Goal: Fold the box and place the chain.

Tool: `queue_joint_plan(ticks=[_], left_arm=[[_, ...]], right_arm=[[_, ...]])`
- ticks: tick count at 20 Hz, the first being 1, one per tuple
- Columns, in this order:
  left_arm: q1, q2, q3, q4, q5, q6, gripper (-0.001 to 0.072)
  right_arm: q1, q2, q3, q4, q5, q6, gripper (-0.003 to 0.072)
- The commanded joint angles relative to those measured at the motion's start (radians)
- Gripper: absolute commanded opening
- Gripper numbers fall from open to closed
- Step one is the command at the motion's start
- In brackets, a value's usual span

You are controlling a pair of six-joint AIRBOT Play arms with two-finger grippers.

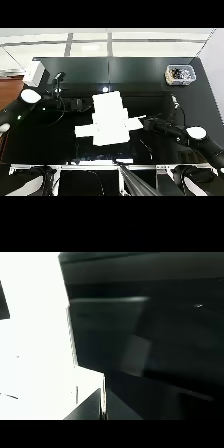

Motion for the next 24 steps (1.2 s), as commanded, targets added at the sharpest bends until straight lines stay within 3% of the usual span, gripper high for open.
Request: queue_joint_plan(ticks=[1, 7, 9, 11, 13, 14, 15, 16, 18, 24], left_arm=[[0.058, -0.2, 0.101, -0.14, -0.251, 0.062, 0.0684], [-0.027, -0.351, 0.179, -0.087, -0.316, 0.09, 0.0684], [-0.049, -0.383, 0.211, -0.103, -0.406, 0.167, 0.0683], [-0.056, -0.423, 0.245, -0.162, -0.564, 0.284, 0.0682], [-0.082, -0.442, 0.272, -0.066, -0.609, 0.298, 0.0682], [-0.101, -0.443, 0.292, 0.004, -0.587, 0.298, 0.065], [-0.114, -0.443, 0.311, 0.04, -0.573, 0.299, 0.0559], [-0.12, -0.443, 0.324, 0.044, -0.573, 0.306, 0.0526], [-0.119, -0.443, 0.334, 0.033, -0.582, 0.321, 0.0388], [-0.107, -0.478, 0.334, 0.028, -0.62, 0.332, 0.0221]], right_arm=[[0.083, 0.005, -0.011, 0.014, -0.065, -0.001, 0.0018], [0.083, 0.005, -0.011, 0.014, -0.052, 0.002, 0.0017], [0.083, 0.005, -0.011, 0.014, -0.055, 0.001, 0.0017], [0.083, 0.005, -0.011, 0.014, -0.054, 0.002, 0.0017], [0.083, 0.005, -0.011, 0.014, -0.053, 0.001, 0.0018], [0.083, 0.005, -0.011, 0.014, -0.051, 0.002, 0.0017], [0.083, 0.005, -0.011, 0.014, -0.051, 0.001, 0.0018], [0.083, 0.005, -0.011, 0.012, -0.051, 0.001, 0.0018], [0.083, 0.005, -0.011, 0.003, -0.055, 0.001, 0.0018], [0.083, 0.005, -0.011, 0.003, -0.046, 0.001, 0.0018]])
